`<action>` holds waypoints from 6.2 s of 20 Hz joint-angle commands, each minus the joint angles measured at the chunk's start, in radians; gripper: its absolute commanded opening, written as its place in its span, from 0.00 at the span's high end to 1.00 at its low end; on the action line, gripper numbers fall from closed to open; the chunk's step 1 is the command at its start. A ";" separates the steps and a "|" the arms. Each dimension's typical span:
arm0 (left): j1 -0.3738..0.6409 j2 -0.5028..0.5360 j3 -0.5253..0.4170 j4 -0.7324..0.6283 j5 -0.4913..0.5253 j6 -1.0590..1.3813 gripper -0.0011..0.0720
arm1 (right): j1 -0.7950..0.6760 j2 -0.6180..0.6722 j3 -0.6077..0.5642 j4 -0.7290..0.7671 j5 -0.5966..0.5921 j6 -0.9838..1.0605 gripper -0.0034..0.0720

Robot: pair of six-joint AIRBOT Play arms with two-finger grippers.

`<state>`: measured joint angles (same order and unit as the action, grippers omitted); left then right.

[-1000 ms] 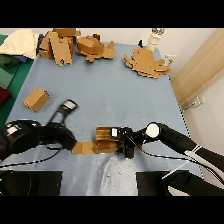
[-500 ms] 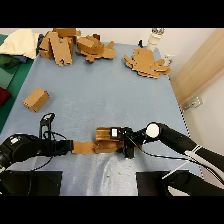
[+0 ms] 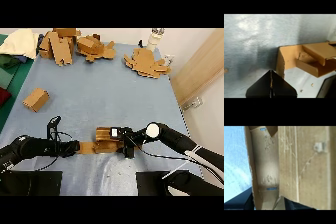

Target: Fold the box.

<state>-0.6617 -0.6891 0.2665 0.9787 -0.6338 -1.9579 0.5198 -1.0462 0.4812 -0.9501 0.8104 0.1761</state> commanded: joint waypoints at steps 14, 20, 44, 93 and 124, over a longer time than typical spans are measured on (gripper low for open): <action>-0.080 -0.009 -0.074 -0.195 0.151 0.089 0.97 | 0.000 0.000 0.000 0.004 0.000 0.000 0.41; -0.124 -0.007 -0.074 -0.217 0.216 0.089 0.97 | 0.000 0.000 0.000 0.003 0.001 0.000 0.41; -0.124 -0.011 -0.059 -0.392 0.312 0.349 0.66 | 0.000 0.000 0.000 0.003 -0.002 -0.001 0.32; -0.137 -0.208 0.195 -0.218 0.117 0.310 0.50 | 0.000 0.000 0.000 0.030 -0.024 -0.001 0.18; -0.196 -0.377 0.389 0.109 -0.069 -0.069 0.59 | 0.000 0.000 0.000 0.030 -0.026 -0.001 0.18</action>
<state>-0.8410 -1.0657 0.6437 1.0561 -0.6739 -2.0274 0.5194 -1.0466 0.4805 -0.9203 0.7853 0.1753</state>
